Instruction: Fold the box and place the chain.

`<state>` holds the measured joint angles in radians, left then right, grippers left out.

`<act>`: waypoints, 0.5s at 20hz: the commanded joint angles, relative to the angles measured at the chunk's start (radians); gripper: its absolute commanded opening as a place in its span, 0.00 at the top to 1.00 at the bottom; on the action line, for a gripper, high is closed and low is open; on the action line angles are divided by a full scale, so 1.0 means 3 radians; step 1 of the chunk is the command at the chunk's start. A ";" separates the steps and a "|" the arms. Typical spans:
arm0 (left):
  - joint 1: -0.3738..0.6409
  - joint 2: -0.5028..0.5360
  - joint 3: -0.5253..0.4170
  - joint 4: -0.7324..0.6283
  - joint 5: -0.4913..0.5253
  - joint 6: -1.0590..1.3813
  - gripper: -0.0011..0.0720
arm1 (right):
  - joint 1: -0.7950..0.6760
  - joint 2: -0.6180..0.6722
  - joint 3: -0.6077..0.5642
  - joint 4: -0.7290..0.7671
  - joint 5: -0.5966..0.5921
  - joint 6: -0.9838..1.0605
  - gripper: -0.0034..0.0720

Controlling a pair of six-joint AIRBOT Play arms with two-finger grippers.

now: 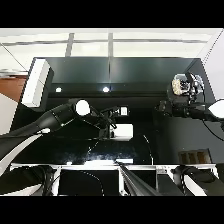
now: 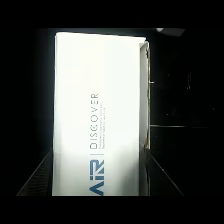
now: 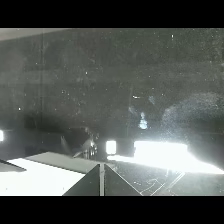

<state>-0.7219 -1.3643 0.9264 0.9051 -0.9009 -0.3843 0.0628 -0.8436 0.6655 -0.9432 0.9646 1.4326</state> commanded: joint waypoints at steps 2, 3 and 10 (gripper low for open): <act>0.0000 0.0004 0.0033 0.0017 0.0005 -0.0056 0.01 | -0.0001 0.0001 0.0003 0.0001 0.0004 0.0011 0.90; -0.0001 0.0008 0.0051 0.0015 0.0000 -0.0056 0.01 | -0.0001 0.0001 0.0003 0.0001 0.0005 0.0011 0.90; -0.0003 0.0312 0.0061 0.0300 -0.0018 -0.0374 0.01 | -0.0001 0.0001 0.0003 0.0001 0.0010 0.0010 0.90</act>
